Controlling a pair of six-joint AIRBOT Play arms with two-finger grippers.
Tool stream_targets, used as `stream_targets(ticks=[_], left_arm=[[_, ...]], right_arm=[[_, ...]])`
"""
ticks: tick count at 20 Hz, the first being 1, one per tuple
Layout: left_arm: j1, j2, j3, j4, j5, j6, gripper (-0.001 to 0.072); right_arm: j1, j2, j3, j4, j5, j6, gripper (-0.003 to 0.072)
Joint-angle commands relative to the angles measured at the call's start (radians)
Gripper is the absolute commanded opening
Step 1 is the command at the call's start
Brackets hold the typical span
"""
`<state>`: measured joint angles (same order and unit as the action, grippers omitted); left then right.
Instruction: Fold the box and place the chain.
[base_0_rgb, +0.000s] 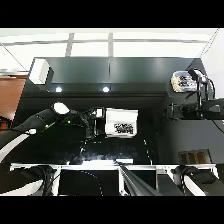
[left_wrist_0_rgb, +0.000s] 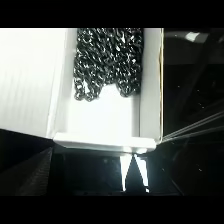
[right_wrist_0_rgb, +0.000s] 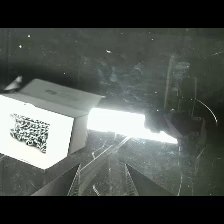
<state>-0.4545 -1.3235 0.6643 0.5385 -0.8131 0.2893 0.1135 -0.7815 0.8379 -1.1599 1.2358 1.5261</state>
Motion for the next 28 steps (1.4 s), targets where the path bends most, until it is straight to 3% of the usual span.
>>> stream_targets(ticks=[1, 4, 20, 23, 28], left_arm=[[0.000, -0.010, 0.026, -0.005, -0.016, 0.003, 0.0705], [-0.014, -0.030, 0.026, 0.005, -0.053, 0.003, 0.0705], [-0.036, -0.065, 0.030, -0.056, -0.047, 0.016, 0.0673], [-0.039, -0.065, 0.030, -0.051, -0.048, 0.017, 0.0461], [-0.045, -0.065, 0.030, -0.044, -0.047, 0.018, 0.0459]], right_arm=[[0.001, 0.001, 0.001, 0.002, -0.003, 0.000, 0.0347], [0.001, 0.001, 0.001, 0.003, -0.001, 0.001, 0.0347], [0.001, 0.000, 0.000, 0.002, -0.014, 0.000, 0.0347], [0.001, 0.000, -0.016, 0.001, -0.038, 0.000, 0.0347], [0.001, 0.001, -0.020, -0.049, -0.010, 0.000, 0.0347]])
